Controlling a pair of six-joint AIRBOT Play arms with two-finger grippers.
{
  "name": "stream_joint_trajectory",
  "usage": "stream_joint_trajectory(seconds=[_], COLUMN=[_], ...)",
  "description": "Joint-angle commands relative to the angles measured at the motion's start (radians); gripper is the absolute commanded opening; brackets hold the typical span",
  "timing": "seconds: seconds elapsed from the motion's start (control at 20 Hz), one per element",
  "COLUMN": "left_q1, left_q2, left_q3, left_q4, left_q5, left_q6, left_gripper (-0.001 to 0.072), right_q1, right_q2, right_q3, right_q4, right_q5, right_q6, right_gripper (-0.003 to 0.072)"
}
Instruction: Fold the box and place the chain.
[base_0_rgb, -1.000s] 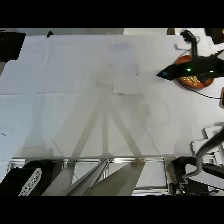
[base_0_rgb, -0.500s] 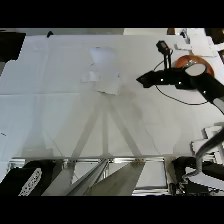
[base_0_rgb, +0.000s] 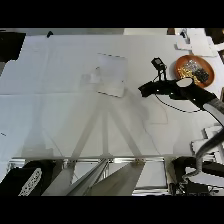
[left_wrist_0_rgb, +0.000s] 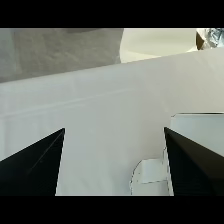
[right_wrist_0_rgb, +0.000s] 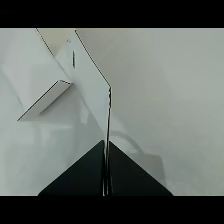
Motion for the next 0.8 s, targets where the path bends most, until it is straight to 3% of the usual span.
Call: stream_joint_trajectory(seconds=[0.0, 0.75], left_q1=[0.0, 0.0], left_q2=[0.001, 0.001], left_q3=[0.0, 0.0], left_q4=[0.0, 0.0], left_q5=[0.0, 0.0], left_q6=[0.0, 0.0], left_gripper=[0.0701, 0.0701], right_q1=[0.002, 0.001], right_q2=[-0.033, -0.05], right_q3=[-0.004, -0.003], right_q4=[0.0, -0.008], right_q5=[0.012, 0.037], right_q6=[-0.056, -0.102], right_gripper=[0.0012, 0.0014])
